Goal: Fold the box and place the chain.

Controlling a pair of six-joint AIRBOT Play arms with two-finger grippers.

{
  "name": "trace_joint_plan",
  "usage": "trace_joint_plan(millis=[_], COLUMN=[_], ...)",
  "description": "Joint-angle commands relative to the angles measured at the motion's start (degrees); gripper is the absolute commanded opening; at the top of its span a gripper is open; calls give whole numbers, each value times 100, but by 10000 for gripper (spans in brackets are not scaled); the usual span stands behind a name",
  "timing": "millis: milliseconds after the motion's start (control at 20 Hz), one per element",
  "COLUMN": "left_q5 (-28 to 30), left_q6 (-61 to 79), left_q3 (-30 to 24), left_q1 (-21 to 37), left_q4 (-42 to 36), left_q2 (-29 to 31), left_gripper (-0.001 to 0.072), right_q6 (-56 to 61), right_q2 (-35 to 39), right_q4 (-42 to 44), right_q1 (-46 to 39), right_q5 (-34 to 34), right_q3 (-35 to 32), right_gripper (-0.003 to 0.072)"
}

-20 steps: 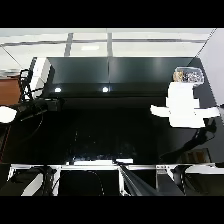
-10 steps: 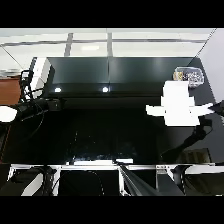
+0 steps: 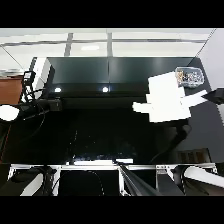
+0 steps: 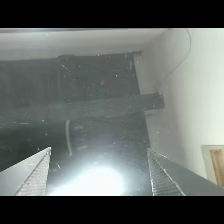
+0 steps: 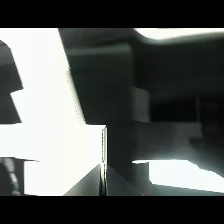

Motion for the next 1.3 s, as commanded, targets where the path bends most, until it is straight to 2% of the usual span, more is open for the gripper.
trace_joint_plan(millis=[0,150,250,350,450,600,800,1000,1150,1250], left_q5=[-17,-179,-186,-201,-472,-1353,-2094,-3342,-4450,-4811], left_q6=[-2,87,92,90,90,81,315,1209,1989,2236], left_q3=[0,22,87,321,721,1460,2168,2715,3139,3392], left_q1=[-66,-328,-675,-999,-1163,-1093,-940,-1032,-1047,-1049], left_q4=[-232,-798,-1036,-1073,-1193,-1740,-2616,-2933,-2704,-2562], left_q2=[-168,-516,-809,-1145,-1563,-2581,-3687,-4568,-5038,-5243], left_gripper=[707,706,706,706,706,706,706,706,702,658], right_q6=[129,127,127,127,142,195,192,192,192,192], right_q2=[1150,2072,2487,2586,2581,2583,2583,2583,2583,2583], right_q4=[452,793,1419,2083,2402,2406,2400,2398,2398,2398], right_q1=[870,2033,2944,3864,4701,5473,5707,5707,5707,5707], right_q5=[-723,-1930,-2909,-3794,-4422,-4804,-5018,-5003,-4972,-4933], right_q3=[-975,-2258,-3171,-3834,-4179,-4229,-4229,-4229,-4229,-4229], right_gripper=[17,17,17,17,17,17,17,17,17,17])
